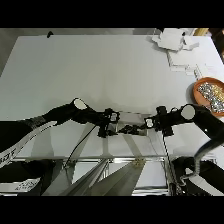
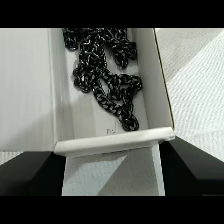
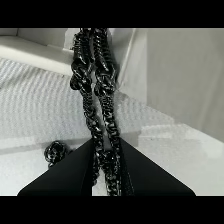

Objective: Fold the box and place the chain.

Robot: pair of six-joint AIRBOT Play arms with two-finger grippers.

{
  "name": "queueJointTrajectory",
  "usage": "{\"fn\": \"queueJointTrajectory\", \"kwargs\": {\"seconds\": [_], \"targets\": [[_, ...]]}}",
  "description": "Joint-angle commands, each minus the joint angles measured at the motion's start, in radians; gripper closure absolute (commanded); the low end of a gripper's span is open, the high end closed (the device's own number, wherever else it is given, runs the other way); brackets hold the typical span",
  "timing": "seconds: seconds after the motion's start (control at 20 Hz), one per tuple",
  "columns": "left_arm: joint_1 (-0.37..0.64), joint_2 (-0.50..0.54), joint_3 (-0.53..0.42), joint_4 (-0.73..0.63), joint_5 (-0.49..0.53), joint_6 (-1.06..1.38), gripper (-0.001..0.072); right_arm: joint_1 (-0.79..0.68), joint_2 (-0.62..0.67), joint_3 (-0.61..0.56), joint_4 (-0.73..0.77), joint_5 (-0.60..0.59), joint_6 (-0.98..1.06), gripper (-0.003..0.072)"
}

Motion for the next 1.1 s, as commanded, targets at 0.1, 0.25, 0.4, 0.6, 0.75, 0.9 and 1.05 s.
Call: {"fn": "queueJointTrajectory", "kwargs": {"seconds": [0.1, 0.25, 0.4, 0.6, 0.75, 0.9, 1.05], "targets": [[0.001, 0.001, 0.001, 0.0, 0.0, 0.0, 0.0437, 0.0, -0.011, -0.001, -0.029, 0.049, 0.0, 0.0509], [0.001, 0.001, 0.001, 0.0, 0.0, 0.0, 0.0437, 0.001, -0.011, -0.001, -0.028, 0.056, 0.003, 0.053], [0.001, 0.001, 0.001, 0.0, 0.0, 0.0, 0.0437, 0.0, 0.0, -0.001, -0.028, 0.082, 0.004, 0.0529], [0.001, 0.001, 0.001, 0.0, 0.0, 0.0, 0.0437, 0.0, 0.004, -0.001, -0.028, 0.08, 0.003, 0.0546], [0.001, 0.001, 0.001, 0.0, 0.0, 0.0, 0.0437, 0.0, 0.005, -0.001, -0.028, 0.084, 0.004, 0.0647], [0.001, 0.001, 0.001, 0.0, 0.0, 0.0, 0.0437, 0.0, 0.015, -0.001, -0.027, 0.09, 0.004, 0.0666], [0.001, 0.001, 0.001, 0.0, 0.0, 0.0, 0.0437, 0.001, 0.073, -0.001, -0.019, 0.121, 0.004, 0.0666]]}}
